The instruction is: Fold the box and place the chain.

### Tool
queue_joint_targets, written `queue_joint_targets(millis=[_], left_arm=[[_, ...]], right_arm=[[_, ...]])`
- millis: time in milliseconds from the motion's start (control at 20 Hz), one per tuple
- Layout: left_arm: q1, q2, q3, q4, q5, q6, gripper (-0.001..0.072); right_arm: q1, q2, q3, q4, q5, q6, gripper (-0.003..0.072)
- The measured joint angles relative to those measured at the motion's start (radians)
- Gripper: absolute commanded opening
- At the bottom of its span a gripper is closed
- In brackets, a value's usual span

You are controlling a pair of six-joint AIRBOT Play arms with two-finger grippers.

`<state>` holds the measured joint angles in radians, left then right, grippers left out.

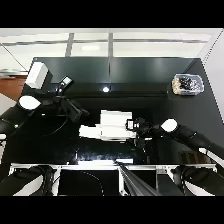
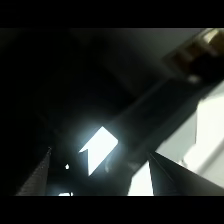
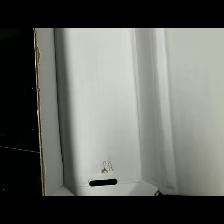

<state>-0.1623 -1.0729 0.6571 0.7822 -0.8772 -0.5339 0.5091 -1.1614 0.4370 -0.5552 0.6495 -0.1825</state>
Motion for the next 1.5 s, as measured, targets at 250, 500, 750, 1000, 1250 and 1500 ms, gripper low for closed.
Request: queue_joint_targets(millis=[250, 500, 750, 1000, 1250, 1500], left_arm=[[0.024, 0.011, -0.035, 0.079, -0.168, 0.322, 0.0714], [-0.092, 0.006, -0.062, 0.089, -0.089, 0.542, 0.0713], [-0.203, -0.034, -0.068, 0.092, 0.003, 0.612, 0.0713], [-0.279, -0.07, -0.068, 0.076, 0.05, 0.631, 0.0685], [-0.31, -0.092, -0.069, 0.014, 0.079, 0.633, 0.0401], [-0.315, -0.098, -0.069, -0.006, 0.068, 0.634, 0.0331]], right_arm=[[0.0, 0.0, 0.0, 0.0, 0.0, 0.0, 0.0411], [0.0, 0.0, 0.0, 0.0, 0.0, 0.0, 0.0411], [0.0, 0.0, 0.0, 0.0, 0.0, 0.0, 0.0411], [0.0, 0.0, 0.0, -0.001, 0.0, 0.0, 0.0411], [0.0, 0.0, 0.0, -0.001, 0.0, 0.0, 0.0411], [0.0, 0.0, 0.0, -0.001, 0.0, 0.0, 0.0411]])
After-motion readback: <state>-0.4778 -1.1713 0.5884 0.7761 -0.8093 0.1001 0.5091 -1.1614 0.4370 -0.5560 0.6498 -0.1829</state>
